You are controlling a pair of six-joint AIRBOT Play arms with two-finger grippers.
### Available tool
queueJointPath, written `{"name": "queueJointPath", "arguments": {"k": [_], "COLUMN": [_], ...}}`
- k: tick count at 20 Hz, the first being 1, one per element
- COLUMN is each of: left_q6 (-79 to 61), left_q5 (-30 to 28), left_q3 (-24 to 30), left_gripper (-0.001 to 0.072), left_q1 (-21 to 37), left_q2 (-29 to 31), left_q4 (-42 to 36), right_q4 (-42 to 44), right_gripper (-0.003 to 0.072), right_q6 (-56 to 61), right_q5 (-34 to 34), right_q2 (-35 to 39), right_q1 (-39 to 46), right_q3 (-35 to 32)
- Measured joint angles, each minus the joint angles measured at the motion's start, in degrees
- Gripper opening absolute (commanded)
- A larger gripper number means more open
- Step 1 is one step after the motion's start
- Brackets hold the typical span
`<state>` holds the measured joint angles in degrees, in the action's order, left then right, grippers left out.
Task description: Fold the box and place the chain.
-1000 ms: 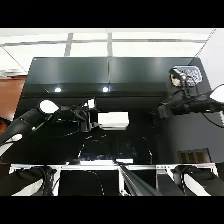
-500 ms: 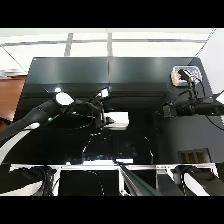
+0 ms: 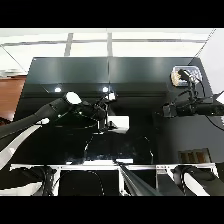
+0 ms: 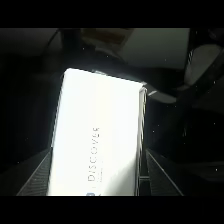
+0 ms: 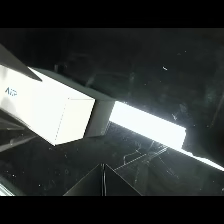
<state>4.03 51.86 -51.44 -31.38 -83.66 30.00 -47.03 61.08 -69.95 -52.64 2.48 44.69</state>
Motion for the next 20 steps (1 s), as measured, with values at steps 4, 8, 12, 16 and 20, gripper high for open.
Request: {"name": "queueJointPath", "arguments": {"k": [4,8,12,16,20], "left_q6": [-1.01,-1.95,-2.34,0.81,13.29], "left_q5": [-1.11,-1.77,-4.59,-7.30,-8.81], "left_q3": [-0.11,-0.13,-0.13,-0.83,-3.87], "left_gripper": [0.0712,0.0711,0.0619,0.0277,0.0278], "left_q1": [-0.55,-0.98,-3.02,-4.83,1.60], "left_q2": [-0.17,-0.26,-0.81,-0.48,1.57], "left_q4": [0.83,1.31,5.46,11.82,19.26], "right_q4": [-0.04,-0.13,-0.11,-0.07,0.07], "right_gripper": [0.0026,0.0025,0.0026,0.0025,0.0026], "right_q6": [-0.04,-0.04,-0.04,-0.04,-0.02], "right_q5": [0.17,0.35,0.68,0.85,1.97], "right_q2": [0.00,0.00,0.00,-0.02,0.00], "right_q1": [0.00,0.00,0.00,0.00,0.00], "right_q3": [-0.04,-0.11,-0.48,-1.14,-1.46]}}
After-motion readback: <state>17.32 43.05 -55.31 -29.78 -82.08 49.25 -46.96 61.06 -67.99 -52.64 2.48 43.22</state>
